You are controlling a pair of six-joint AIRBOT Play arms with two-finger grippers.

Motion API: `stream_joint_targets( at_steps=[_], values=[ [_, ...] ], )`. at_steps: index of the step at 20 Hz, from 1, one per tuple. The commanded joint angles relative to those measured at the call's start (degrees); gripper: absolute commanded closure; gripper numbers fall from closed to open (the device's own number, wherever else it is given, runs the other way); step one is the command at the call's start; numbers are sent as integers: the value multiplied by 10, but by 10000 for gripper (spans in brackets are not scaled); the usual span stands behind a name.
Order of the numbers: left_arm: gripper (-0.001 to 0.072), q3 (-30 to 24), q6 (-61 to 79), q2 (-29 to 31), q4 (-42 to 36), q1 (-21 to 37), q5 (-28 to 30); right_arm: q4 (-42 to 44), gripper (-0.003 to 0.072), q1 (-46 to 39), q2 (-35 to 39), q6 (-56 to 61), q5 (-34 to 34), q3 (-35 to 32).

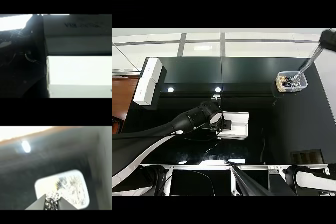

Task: Fold the box and place the chain.

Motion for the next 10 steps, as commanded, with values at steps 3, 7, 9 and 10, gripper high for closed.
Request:
stream_joint_targets(
  at_steps=[3, 7, 9, 10],
  values=[
    [682, 0, 0, 0, 0, 0, 0, 106, 676, 4, 131, -67, -29, 0],
    [683, 0, 0, 0, 0, 0, 0, 150, 677, 24, 186, -87, 65, 0],
    [682, 0, 0, 0, 0, 0, 0, 164, 678, 42, 221, -90, 74, -16],
    [682, 0, 0, 0, 0, 0, 0, 175, 678, 49, 236, -91, 81, -25]
  ],
)
